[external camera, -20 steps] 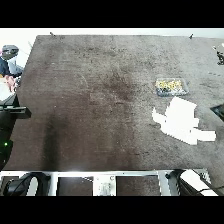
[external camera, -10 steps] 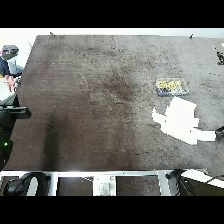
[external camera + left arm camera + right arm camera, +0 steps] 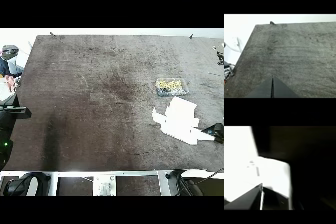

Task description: Fold the box and place the chain.

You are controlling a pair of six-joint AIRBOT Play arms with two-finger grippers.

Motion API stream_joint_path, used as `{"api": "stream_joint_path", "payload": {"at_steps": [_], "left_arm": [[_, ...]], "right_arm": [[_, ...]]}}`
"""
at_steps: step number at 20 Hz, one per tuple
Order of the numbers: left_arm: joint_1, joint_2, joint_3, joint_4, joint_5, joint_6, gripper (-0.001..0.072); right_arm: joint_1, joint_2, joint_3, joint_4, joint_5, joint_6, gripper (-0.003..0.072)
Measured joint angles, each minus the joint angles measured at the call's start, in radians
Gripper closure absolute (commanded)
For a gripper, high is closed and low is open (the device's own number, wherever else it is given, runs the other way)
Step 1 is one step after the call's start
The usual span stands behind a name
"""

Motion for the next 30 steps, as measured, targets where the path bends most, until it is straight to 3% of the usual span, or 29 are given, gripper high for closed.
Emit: {"api": "stream_joint_path", "payload": {"at_steps": [1, 3, 12, 18, 21, 24, 30], "left_arm": [[0.000, 0.000, 0.000, 0.000, 0.000, 0.000, 0.0698], [0.000, 0.000, 0.000, 0.000, 0.000, 0.000, 0.0698], [0.000, 0.000, 0.000, 0.000, 0.000, 0.000, 0.0698], [0.000, 0.000, 0.000, 0.000, 0.000, 0.000, 0.0698], [0.000, 0.000, 0.000, 0.000, 0.000, 0.000, 0.0698], [0.000, 0.000, 0.000, 0.001, 0.012, 0.005, 0.0698], [0.000, 0.000, 0.001, 0.004, 0.026, 0.007, 0.0698]], "right_arm": [[0.007, -0.024, 0.000, 0.011, 0.012, -0.016, 0.0414], [0.018, -0.063, 0.000, 0.032, 0.031, -0.042, 0.0676], [0.057, -0.054, -0.061, 0.154, 0.180, -0.140, 0.0678], [0.349, 0.028, -0.245, 0.443, 0.182, -0.225, 0.0678], [0.598, 0.043, -0.274, 0.595, 0.111, -0.238, 0.0678], [0.847, 0.049, -0.216, 0.682, -0.046, -0.238, 0.0678], [1.086, 0.045, -0.086, 0.726, -0.367, -0.181, 0.0678]]}}
